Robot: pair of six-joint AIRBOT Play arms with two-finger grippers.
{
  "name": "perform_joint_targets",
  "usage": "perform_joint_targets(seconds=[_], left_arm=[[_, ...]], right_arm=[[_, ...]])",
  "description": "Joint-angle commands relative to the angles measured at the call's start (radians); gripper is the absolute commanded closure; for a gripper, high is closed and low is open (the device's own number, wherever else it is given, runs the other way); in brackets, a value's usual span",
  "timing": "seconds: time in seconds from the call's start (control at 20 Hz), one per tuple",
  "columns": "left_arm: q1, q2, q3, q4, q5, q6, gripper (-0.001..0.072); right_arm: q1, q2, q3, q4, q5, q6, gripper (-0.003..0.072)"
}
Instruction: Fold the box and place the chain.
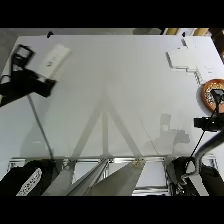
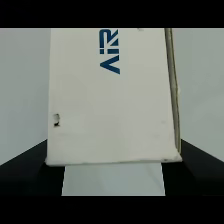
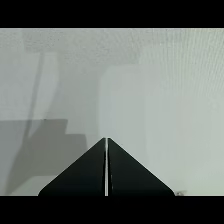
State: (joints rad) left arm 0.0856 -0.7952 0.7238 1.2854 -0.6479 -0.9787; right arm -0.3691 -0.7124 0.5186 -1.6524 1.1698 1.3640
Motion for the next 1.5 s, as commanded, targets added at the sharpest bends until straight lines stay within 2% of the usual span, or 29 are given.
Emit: perform_joint_targets(seconds=[0.0,0.15,0.3,0.5,0.6,0.75,0.85,0.9,0.95,1.15,1.45], left_arm=[[0.259,0.014,0.0,0.148,-0.009,-0.227,0.0418],[0.396,-0.06,-0.005,0.152,-0.015,-0.291,0.0417],[0.501,-0.168,-0.005,0.151,-0.082,-0.291,0.0417],[0.58,-0.317,-0.005,0.141,-0.171,-0.29,0.0408],[0.583,-0.368,-0.005,0.143,-0.203,-0.298,0.0244],[0.581,-0.399,-0.005,0.144,-0.226,-0.332,0.0199],[0.581,-0.4,-0.005,0.145,-0.233,-0.332,0.0197],[0.581,-0.4,-0.005,0.145,-0.239,-0.331,0.0136],[0.581,-0.4,-0.005,0.144,-0.239,-0.332,-0.0005],[0.574,-0.346,-0.005,0.145,-0.251,-0.332,0.0012],[0.463,-0.119,-0.005,0.144,-0.239,-0.331,0.0019]], right_arm=[[-0.001,0.0,0.001,0.0,0.0,0.0,0.0669],[-0.001,0.0,0.001,0.0,0.0,0.0,0.0669],[-0.001,0.0,0.001,0.0,0.0,0.0,0.0669],[-0.001,0.0,0.001,0.0,0.0,0.0,0.0669],[-0.001,0.0,0.001,0.0,0.0,0.0,0.0669],[-0.001,0.0,0.001,0.0,0.0,0.0,0.0669],[-0.001,0.0,0.001,0.0,0.0,0.0,0.0669],[-0.001,0.0,0.001,0.0,0.0,0.0,0.0669],[-0.001,0.0,0.001,0.0,0.0,0.0,0.0669],[-0.001,0.0,0.001,0.0,-0.001,0.0,0.0669],[-0.001,0.0,0.001,0.0,-0.001,0.0,0.0669]])
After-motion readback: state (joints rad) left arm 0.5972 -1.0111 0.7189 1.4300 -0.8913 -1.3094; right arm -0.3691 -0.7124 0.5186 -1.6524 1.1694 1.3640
